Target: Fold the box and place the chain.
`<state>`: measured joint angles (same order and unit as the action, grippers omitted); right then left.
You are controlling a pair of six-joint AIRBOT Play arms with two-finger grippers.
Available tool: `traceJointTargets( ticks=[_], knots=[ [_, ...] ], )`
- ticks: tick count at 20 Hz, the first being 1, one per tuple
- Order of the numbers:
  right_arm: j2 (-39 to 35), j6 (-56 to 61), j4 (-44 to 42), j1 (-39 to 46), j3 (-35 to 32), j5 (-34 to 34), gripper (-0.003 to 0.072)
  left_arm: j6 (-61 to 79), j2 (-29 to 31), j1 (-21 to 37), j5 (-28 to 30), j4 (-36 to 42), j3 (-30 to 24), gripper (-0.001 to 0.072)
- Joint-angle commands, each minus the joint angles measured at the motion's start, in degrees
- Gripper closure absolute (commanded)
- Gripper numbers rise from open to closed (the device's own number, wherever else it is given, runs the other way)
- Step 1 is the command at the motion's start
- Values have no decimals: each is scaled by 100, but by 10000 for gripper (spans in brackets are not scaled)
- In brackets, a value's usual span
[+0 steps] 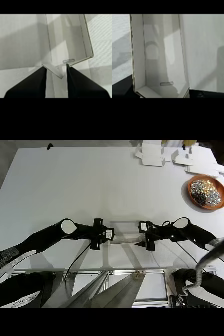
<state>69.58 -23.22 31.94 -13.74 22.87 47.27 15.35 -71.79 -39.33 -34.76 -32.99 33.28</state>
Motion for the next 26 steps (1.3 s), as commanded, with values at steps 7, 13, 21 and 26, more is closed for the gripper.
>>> traceJointTargets(
  ticks=[7,13,21,26],
  knots=[
    [-2,22,-26,0,-2,-11,350,-374,109,426,-564,-520,4,415],
    [-2,22,-26,0,-2,-13,350,-514,127,472,-695,-601,4,418],
    [-2,22,-26,0,-2,-13,350,-509,114,337,-704,-286,4,520],
    [-2,22,-26,0,-2,-13,350,-509,109,210,-704,-221,4,552]
  ],
)
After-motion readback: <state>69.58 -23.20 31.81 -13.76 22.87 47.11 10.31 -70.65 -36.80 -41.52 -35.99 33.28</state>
